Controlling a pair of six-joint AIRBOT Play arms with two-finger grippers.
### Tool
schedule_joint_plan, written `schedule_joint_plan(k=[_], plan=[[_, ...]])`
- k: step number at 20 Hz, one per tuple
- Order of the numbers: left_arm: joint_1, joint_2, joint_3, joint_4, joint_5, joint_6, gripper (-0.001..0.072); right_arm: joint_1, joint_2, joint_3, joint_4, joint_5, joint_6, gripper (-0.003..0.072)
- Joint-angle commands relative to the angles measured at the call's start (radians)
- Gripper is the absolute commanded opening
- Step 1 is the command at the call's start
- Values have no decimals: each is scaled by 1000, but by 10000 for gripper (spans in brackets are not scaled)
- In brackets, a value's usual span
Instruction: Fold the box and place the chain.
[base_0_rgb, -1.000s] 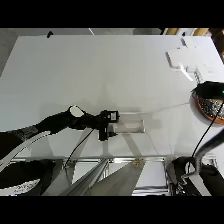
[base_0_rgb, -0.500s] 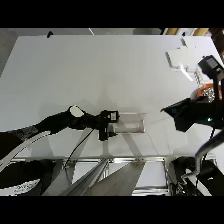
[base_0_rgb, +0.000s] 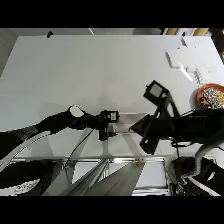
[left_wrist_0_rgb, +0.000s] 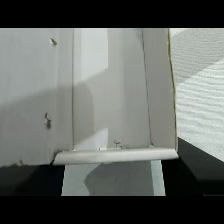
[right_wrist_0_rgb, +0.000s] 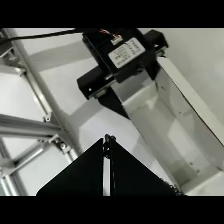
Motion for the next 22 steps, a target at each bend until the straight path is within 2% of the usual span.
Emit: schedule_joint_plan(k=[1,5,9,10,12,15,18,22], plan=[[0,1,0,0,0,0,344,53,-100,-27,-39,-88,0,12],[0,1,0,0,0,0,344,53,-185,-48,-121,-95,12,12],[0,1,0,0,0,0,344,53,-274,-79,-121,-185,11,15],[0,1,0,0,0,0,344,53,-292,-79,-121,-192,11,45],[0,1,0,0,0,0,344,53,-299,-77,-126,-192,-2,209],[0,1,0,0,0,0,344,15,-243,-45,-120,-87,-78,227],[0,1,0,0,0,0,344,-120,-131,-35,-126,49,-344,218],[0,1,0,0,0,0,344,-402,-68,-39,-151,178,-975,218]])
